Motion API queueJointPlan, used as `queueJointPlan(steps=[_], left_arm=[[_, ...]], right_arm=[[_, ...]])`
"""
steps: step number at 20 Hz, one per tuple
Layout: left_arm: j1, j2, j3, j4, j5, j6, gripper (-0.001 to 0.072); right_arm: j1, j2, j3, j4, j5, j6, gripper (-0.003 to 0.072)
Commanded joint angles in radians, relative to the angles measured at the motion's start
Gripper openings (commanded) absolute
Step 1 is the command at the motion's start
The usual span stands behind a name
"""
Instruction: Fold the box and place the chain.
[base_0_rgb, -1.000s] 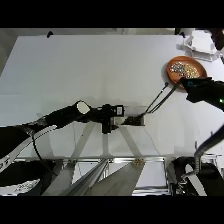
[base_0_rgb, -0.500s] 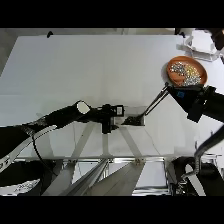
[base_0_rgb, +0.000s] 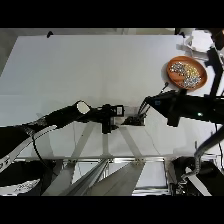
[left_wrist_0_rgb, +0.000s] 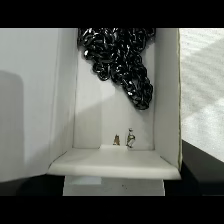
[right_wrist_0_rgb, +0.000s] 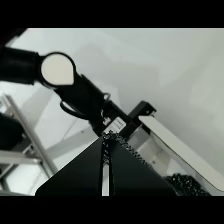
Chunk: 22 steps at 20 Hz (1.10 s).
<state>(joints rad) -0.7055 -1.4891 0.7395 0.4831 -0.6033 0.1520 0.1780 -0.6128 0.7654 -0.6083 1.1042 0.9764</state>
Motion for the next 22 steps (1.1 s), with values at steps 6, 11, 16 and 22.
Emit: queueJointPlan(steps=[6, 11, 16, 22], left_arm=[[0.0, 0.0, 0.0, 0.0, 0.0, 0.0, 0.0205], [0.0, 0.001, 0.0, 0.0, 0.0, 0.0, 0.0205], [0.0, 0.001, 0.0, 0.0, 0.0, 0.0, 0.0205], [0.0, 0.001, 0.0, 0.0, 0.0, 0.0, 0.0205]], right_arm=[[0.062, -0.185, -0.061, -0.205, -0.035, -0.018, 0.0019], [0.062, -0.215, -0.22, -0.192, -0.137, -0.055, 0.0019], [0.105, -0.23, -0.274, -0.192, -0.203, -0.069, 0.0019], [0.166, -0.257, -0.275, -0.208, -0.261, -0.061, 0.0245]])
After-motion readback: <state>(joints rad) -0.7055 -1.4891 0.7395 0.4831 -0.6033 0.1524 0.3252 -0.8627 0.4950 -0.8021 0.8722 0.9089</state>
